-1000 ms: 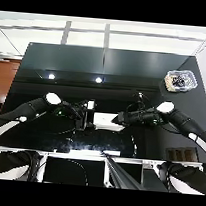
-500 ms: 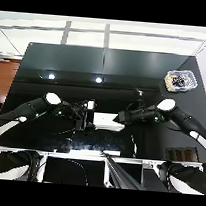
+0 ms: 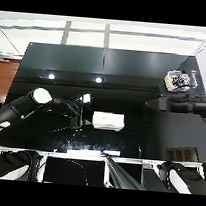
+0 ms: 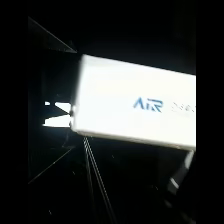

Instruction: Fold the box and place the chain.

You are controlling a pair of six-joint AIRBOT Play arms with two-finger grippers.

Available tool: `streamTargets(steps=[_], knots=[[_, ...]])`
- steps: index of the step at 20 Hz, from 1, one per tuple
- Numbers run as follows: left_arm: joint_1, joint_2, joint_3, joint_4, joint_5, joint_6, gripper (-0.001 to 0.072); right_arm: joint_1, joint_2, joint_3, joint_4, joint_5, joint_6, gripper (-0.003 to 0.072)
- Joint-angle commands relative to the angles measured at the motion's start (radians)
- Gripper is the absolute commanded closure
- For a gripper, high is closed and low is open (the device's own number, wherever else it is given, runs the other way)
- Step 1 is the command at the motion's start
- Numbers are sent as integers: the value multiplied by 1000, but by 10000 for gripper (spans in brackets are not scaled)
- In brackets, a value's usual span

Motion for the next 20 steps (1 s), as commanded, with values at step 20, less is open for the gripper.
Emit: streamTargets(steps=[20], knots=[[-249, -308, 314, 63, 62, -259, -4, -152, 47, 6, -87, -61, -42, 677]])
